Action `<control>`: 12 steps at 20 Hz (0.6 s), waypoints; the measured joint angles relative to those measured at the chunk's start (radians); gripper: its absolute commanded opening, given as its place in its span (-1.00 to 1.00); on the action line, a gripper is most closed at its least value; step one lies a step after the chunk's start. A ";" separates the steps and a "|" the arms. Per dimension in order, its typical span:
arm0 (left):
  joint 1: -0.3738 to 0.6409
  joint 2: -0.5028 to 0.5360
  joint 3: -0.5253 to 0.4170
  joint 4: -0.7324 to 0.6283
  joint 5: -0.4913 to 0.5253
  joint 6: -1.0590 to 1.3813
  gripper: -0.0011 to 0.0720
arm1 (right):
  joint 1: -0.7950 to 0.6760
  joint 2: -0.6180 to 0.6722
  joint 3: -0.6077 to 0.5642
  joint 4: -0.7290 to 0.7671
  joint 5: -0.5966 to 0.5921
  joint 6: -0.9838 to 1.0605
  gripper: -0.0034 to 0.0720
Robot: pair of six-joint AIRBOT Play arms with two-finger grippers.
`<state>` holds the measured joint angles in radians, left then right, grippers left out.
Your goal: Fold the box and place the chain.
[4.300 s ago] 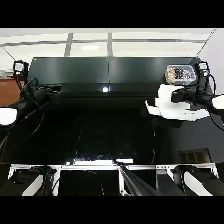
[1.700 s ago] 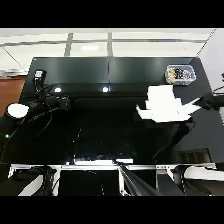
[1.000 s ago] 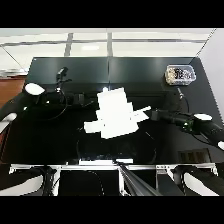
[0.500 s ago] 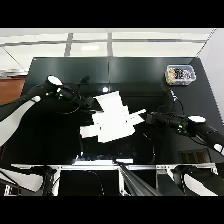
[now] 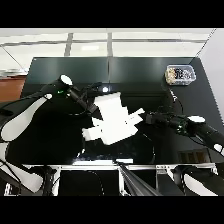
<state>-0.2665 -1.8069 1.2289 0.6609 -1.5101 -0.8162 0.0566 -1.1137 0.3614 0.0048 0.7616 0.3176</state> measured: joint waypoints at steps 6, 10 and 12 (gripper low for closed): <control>-0.003 0.002 0.031 0.012 -0.011 0.024 -0.91 | -0.021 0.000 0.117 -0.210 0.054 0.041 0.86; -0.023 0.111 -0.007 0.016 0.035 0.083 -0.91 | -0.030 0.001 0.309 -0.523 0.162 0.120 0.86; -0.034 0.199 -0.069 0.013 0.119 0.142 -0.91 | -0.032 0.001 0.374 -0.636 0.188 0.134 0.86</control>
<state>-0.3008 -1.6077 1.1603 0.6743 -1.3907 -0.6743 0.0242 -1.1130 0.7357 -0.6308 0.9493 0.4511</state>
